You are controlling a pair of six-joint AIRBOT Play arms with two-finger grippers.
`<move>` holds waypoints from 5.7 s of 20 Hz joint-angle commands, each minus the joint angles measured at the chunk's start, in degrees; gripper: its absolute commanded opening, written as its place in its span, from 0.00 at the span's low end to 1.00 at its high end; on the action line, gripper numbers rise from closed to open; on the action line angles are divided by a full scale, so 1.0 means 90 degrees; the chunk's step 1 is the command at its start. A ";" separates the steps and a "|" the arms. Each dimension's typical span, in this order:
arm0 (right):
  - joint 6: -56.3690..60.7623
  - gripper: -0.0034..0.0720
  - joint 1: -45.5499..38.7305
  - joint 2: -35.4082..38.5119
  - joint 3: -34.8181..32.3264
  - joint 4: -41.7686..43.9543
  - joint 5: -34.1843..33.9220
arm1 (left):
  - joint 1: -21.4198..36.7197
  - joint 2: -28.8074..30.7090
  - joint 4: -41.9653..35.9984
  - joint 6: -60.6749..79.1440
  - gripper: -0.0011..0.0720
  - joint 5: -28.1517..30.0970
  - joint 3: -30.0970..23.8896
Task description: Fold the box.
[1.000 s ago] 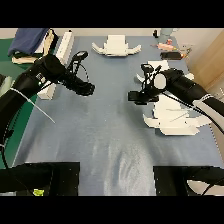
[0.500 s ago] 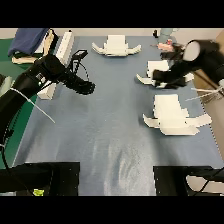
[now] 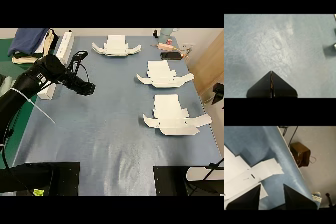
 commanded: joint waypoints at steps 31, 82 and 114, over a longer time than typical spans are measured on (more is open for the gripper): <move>-0.2616 0.04 0.0277 -0.1338 -0.1171 0.4146 0.0228 | 0.0010 -0.0036 -0.0959 -0.0036 0.04 -0.0151 0.0000; -0.1302 0.05 0.6579 0.3385 -0.6360 0.4092 -0.5948 | 0.1183 -0.1260 -0.2805 0.3361 0.33 -0.2450 -0.1926; 0.0080 0.05 0.5309 0.3645 -0.4476 0.1955 -0.4736 | -0.0877 0.0818 -0.2781 0.6110 0.03 0.0287 -0.1919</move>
